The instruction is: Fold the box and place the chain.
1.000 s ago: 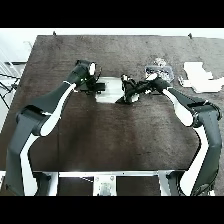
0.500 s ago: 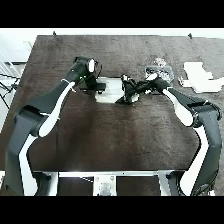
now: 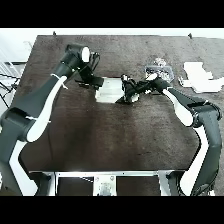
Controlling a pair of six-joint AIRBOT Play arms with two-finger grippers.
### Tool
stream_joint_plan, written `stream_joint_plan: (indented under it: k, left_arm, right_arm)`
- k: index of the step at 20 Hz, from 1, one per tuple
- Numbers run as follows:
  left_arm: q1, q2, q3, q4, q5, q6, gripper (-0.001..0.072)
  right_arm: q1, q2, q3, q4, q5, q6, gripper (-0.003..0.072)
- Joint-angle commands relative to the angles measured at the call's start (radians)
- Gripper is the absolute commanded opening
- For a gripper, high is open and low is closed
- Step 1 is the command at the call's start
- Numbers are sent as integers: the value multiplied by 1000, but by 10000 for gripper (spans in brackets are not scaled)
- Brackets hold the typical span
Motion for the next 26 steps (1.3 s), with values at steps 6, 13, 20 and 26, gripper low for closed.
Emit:
stream_joint_plan:
  k: [6, 13, 20, 26]
  left_arm:
    - [141, 201, 0, -241, 64, 470, 540]
    - [200, 208, -7, -447, 236, 773, 541]
    - [235, 208, -167, -662, 237, 1312, 541]
    - [359, 179, -435, -906, 241, 1712, 541]
  right_arm:
    - [1, 0, 0, 0, 0, 0, 505]
    - [1, 0, 0, 0, 0, 0, 506]
    - [1, 0, 0, 0, 0, 1, 505]
    - [1, 0, 0, 0, 0, 1, 505]
